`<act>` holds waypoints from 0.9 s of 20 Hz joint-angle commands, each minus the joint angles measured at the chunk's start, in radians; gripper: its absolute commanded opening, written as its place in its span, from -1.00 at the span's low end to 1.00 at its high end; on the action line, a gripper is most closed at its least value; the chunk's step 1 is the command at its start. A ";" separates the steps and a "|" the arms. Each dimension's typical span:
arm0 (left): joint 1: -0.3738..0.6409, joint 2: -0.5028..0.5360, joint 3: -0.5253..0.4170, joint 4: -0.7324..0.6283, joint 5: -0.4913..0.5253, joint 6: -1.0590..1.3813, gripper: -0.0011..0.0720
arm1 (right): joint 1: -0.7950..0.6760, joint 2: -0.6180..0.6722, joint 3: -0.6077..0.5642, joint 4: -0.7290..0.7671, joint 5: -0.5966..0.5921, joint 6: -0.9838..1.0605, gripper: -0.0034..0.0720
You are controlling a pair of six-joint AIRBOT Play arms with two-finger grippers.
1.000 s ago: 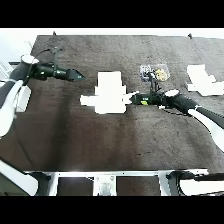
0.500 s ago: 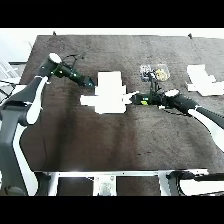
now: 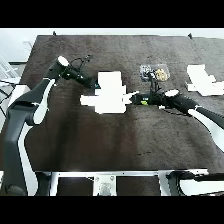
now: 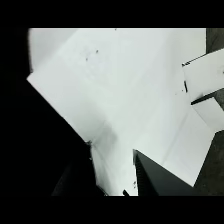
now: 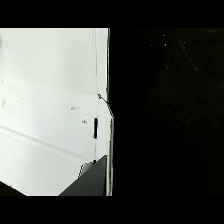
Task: Fold the box and place the chain.
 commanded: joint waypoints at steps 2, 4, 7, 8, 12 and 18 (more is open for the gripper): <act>-0.005 -0.021 0.002 -0.053 0.008 0.025 0.19 | 0.001 0.000 0.000 0.001 0.001 0.000 -0.89; -0.005 -0.031 0.002 -0.076 0.006 0.030 0.19 | 0.001 0.000 0.000 0.001 0.001 0.000 -0.89; -0.004 -0.041 0.002 -0.098 -0.006 0.048 0.18 | 0.001 0.000 0.000 0.000 0.001 0.000 -0.89; -0.004 -0.043 0.002 -0.100 -0.005 0.049 0.15 | 0.001 0.000 0.000 0.000 0.001 0.000 -0.89; -0.004 -0.049 0.002 -0.106 -0.008 0.072 0.00 | 0.001 0.000 0.000 0.000 0.000 0.000 -0.89; -0.004 -0.049 0.002 -0.117 -0.004 0.087 -0.21 | 0.001 0.000 0.000 0.000 0.001 -0.019 -0.89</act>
